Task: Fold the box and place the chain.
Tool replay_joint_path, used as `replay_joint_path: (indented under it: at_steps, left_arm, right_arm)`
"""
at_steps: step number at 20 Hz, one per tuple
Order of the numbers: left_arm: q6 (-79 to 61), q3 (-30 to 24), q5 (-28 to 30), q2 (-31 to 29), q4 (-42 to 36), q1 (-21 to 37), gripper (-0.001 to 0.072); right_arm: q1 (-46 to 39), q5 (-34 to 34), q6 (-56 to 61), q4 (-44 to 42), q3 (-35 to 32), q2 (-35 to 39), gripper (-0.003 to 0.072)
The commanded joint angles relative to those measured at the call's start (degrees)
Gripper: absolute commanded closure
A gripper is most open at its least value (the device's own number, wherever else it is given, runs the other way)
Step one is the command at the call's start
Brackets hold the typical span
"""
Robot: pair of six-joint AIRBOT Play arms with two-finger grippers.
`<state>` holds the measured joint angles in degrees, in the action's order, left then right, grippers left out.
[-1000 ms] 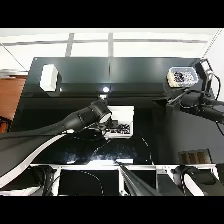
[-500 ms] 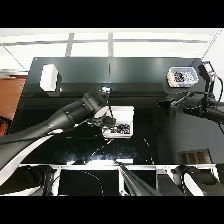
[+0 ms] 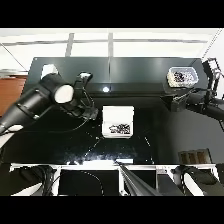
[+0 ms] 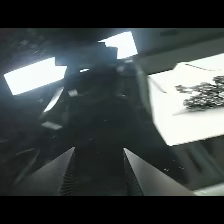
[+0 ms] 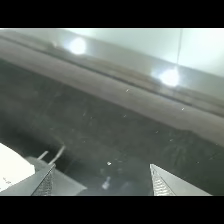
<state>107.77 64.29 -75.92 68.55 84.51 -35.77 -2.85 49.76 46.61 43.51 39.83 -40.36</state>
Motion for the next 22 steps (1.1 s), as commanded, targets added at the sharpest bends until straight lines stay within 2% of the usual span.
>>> replay_joint_path:
  at_steps: [1,3,6,7,8,11,14,18,22]
  left_arm:
    - [-13.11,-6.21,10.75,-3.93,-12.9,6.01,0.0329]
    - [-25.11,-11.87,17.44,-5.29,-21.07,8.72,0.0328]
    - [-54.51,-18.73,20.57,-4.31,-40.59,12.48,0.0322]
    - [-61.2,-20.04,20.55,-3.04,-44.22,13.66,0.0211]
    - [-66.73,-20.59,20.41,-1.75,-44.96,14.21,0.0004]
    - [-81.59,-20.61,23.06,2.34,-42.77,14.1,-0.0001]
    - [-94.9,-20.61,23.47,3.48,-40.06,14.21,0.0]
    - [-95.73,-20.59,24.7,3.48,-39.98,14.21,0.0]
    - [-95.32,-20.59,20.48,3.41,-35.91,14.53,-0.0001]
  right_arm:
    - [0.02,-1.99,2.36,1.33,0.02,0.07,0.0029]
    - [0.0,-2.03,2.71,2.21,0.02,0.07,0.0029]
    - [0.02,-1.66,3.89,2.27,0.02,0.07,0.0029]
    - [0.02,-1.11,4.5,2.27,0.02,0.07,0.0029]
    - [0.02,-0.33,4.87,2.27,0.02,0.07,0.0029]
    - [0.02,2.43,4.83,2.51,0.02,0.07,0.0029]
    - [0.07,4.92,4.83,5.16,0.02,0.07,0.0029]
    - [0.07,5.11,4.83,6.75,0.02,0.07,0.0029]
    - [0.07,5.66,4.87,9.03,0.02,0.07,0.0029]
